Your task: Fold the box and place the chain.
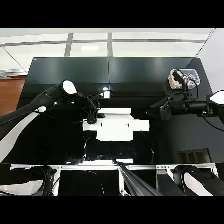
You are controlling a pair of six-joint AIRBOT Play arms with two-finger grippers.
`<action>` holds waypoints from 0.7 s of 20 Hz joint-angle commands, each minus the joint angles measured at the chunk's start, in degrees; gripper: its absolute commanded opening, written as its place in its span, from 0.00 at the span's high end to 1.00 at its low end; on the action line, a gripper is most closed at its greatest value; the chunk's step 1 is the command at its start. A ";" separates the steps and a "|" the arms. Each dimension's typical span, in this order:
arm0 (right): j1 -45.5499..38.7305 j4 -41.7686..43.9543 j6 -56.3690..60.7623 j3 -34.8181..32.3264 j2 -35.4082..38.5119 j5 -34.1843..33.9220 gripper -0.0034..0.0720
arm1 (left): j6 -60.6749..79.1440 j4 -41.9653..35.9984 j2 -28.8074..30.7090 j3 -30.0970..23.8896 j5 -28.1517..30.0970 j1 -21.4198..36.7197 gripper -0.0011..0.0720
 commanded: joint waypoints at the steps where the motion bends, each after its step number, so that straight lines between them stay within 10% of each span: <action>1: 3.67 0.22 -2.71 -2.47 0.00 -1.86 0.12 | 2.36 0.94 0.20 -0.15 3.78 -0.87 0.95; 7: 15.93 -2.86 -5.64 -10.45 -0.50 -15.52 0.12 | 2.21 0.92 0.20 -0.15 3.34 -0.85 0.95; 14: 21.64 -16.20 -16.55 -10.54 -0.96 -14.43 0.11 | 2.19 0.92 0.20 -0.15 2.89 -0.85 0.95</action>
